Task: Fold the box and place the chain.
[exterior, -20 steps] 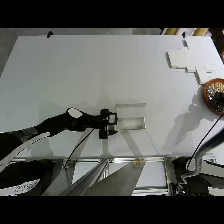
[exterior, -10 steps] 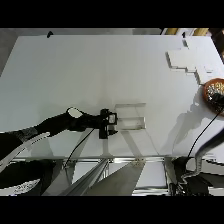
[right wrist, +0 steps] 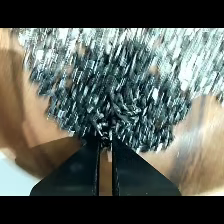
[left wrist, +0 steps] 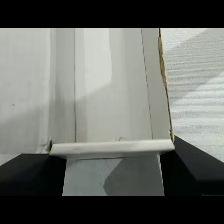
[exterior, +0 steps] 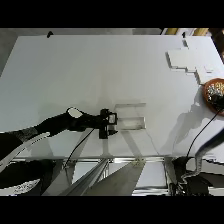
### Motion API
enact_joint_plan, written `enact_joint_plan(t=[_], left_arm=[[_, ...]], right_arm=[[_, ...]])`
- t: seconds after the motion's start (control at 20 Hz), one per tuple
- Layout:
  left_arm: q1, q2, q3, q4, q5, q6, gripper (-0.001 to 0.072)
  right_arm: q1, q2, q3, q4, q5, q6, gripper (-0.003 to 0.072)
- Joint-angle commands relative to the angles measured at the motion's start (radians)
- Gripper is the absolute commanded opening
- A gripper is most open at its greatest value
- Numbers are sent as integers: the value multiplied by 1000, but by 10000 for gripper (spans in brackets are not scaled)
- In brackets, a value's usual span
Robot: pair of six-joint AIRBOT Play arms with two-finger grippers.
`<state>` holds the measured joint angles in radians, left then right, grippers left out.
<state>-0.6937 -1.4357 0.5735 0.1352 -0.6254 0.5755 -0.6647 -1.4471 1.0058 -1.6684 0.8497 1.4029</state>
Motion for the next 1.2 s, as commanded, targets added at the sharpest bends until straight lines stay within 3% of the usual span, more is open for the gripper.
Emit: enact_joint_plan(t=[0.0,0.15,0.35,0.6,0.95,1.15], left_arm=[[0,0,0,0,0,0,50],[0,0,0,0,0,0,50],[0,0,0,0,0,0,50],[0,0,0,0,0,0,50],[0,0,0,0,0,0,50],[0,0,0,0,0,0,50]], right_arm=[[1,85,1,112,47,1,21],[17,225,1,304,74,-68,20],[155,415,1,422,166,-104,20],[400,561,1,419,370,-129,20],[691,671,1,471,534,-121,21],[875,688,1,481,571,-121,21]])
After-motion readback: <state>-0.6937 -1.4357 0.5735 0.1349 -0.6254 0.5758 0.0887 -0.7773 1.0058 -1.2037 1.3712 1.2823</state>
